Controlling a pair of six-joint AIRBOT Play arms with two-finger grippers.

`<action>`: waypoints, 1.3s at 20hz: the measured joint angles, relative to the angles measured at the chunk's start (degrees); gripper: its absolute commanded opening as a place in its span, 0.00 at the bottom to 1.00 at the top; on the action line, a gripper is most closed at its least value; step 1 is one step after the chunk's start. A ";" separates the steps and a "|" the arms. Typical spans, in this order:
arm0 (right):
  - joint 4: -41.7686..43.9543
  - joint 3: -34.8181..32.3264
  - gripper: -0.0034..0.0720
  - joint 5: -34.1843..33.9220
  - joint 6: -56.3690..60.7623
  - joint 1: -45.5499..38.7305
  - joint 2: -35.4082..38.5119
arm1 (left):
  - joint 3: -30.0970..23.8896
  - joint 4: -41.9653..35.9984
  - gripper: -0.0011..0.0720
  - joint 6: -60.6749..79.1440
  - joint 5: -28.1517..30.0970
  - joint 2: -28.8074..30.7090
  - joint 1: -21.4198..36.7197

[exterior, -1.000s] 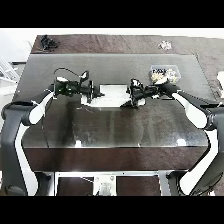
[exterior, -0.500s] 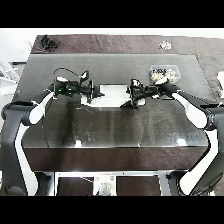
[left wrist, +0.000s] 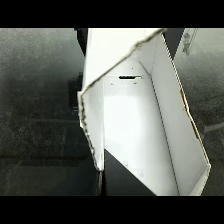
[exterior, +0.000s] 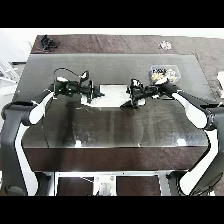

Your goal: Fold the box and place the chain.

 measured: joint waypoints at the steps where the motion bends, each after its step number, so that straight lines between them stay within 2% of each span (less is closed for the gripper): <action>1: 0.00 0.00 0.81 0.00 0.00 0.00 0.00 | 0.00 0.00 0.04 0.00 0.00 0.00 0.00; 7: 0.00 0.00 0.81 0.00 0.00 0.00 0.00 | 0.00 -0.04 0.05 0.00 -0.07 0.00 0.00; 8: 0.00 0.00 0.81 0.00 0.00 0.00 0.00 | 0.00 -0.13 0.20 0.02 -0.11 0.00 0.00; 9: -0.04 0.00 0.81 -0.04 0.00 0.00 0.00 | 0.00 0.39 0.48 0.07 0.33 0.02 -0.04; 10: -0.04 0.00 0.81 -0.04 0.00 -0.07 0.00 | -0.11 0.37 0.51 0.00 0.55 -0.17 0.04; 18: -0.02 0.00 0.81 -0.04 0.00 -0.07 -0.02 | 1.14 -2.29 0.51 0.02 -3.69 0.83 0.44; 23: 0.00 0.00 0.81 -0.04 0.00 -0.07 -0.02 | 1.79 -2.67 0.51 -1.79 -7.85 2.99 4.04; 24: 0.00 0.00 0.81 -0.04 0.00 -0.07 -0.02 | 1.84 -2.80 0.41 -2.14 -9.05 3.43 5.05; 25: 0.00 0.00 0.81 -0.04 0.00 -0.07 -0.02 | 1.81 -2.45 0.20 -2.38 -10.03 3.67 6.16; 26: 0.00 0.00 0.81 -0.02 0.00 -0.07 -0.02 | 1.84 -2.32 0.07 -2.56 -10.99 4.15 7.23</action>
